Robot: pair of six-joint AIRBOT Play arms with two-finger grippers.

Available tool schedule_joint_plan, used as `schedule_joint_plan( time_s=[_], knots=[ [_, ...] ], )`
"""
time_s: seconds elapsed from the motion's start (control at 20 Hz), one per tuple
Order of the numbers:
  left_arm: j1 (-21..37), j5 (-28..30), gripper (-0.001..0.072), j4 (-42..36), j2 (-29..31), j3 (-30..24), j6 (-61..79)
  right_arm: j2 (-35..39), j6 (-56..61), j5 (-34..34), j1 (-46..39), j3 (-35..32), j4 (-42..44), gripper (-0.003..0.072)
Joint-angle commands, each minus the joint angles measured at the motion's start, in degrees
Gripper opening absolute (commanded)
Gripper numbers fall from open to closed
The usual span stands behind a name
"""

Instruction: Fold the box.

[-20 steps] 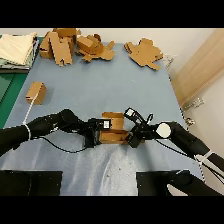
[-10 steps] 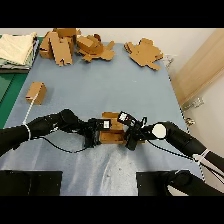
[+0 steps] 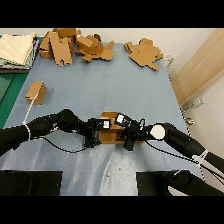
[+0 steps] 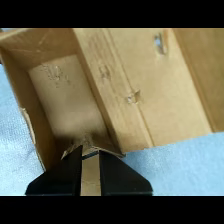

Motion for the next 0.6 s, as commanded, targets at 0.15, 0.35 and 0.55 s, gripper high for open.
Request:
schedule_joint_plan(
  time_s=[0.15, 0.35, 0.55],
  knots=[
    [-0.02, -0.07, 0.0290, 0.00, -0.02, 0.02, 0.02, -0.02, -0.52, -0.81, 0.81, 0.04, 0.90, 0.0162],
    [-0.02, -0.07, 0.0290, 0.00, -0.02, 0.02, 0.02, -0.04, -0.55, -0.81, 0.81, 0.02, 3.82, 0.0166],
    [-0.02, -0.07, 0.0290, 0.02, -0.02, 0.02, 0.02, -0.35, -0.52, -0.50, 0.81, -0.48, 3.89, 0.0391]
  ],
)
